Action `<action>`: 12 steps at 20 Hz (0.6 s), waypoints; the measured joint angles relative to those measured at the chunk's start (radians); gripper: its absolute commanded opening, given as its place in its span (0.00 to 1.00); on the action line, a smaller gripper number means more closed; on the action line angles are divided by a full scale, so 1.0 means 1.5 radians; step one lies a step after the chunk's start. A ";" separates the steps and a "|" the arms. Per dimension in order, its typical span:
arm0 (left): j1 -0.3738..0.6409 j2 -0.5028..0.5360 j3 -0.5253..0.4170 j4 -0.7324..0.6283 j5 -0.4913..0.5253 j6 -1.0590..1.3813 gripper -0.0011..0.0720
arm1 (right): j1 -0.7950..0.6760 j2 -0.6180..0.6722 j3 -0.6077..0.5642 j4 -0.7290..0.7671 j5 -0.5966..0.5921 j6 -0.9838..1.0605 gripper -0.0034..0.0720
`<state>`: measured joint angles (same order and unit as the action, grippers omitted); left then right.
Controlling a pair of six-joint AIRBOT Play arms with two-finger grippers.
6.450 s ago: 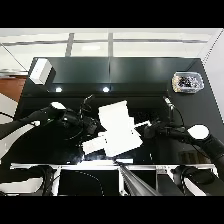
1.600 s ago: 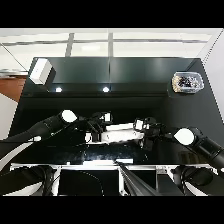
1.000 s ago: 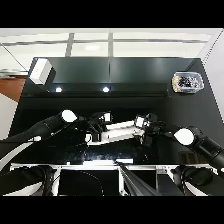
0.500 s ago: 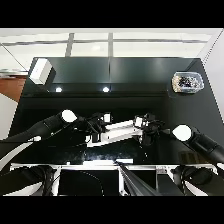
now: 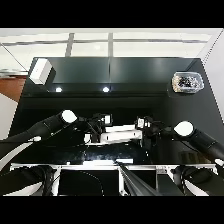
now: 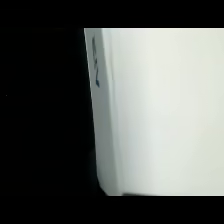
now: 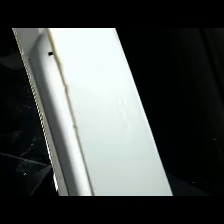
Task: Fold the box and place the chain.
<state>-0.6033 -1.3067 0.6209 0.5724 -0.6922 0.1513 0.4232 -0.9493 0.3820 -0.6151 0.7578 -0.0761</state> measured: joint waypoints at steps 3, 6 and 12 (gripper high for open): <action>0.000 0.000 0.000 0.000 0.000 0.000 0.06 | -0.001 -0.014 -0.010 0.007 0.016 -0.016 0.97; 0.000 0.000 0.000 0.000 0.000 0.000 0.06 | -0.001 -0.023 -0.016 0.009 0.024 -0.035 0.97; -0.001 0.000 0.000 0.000 0.001 0.000 0.06 | -0.001 -0.040 -0.030 0.011 0.009 -0.060 0.89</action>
<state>-0.6041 -1.3067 0.6209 0.5728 -0.6910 0.1516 0.4225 -1.0100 0.3378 -0.5983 0.7715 -0.1665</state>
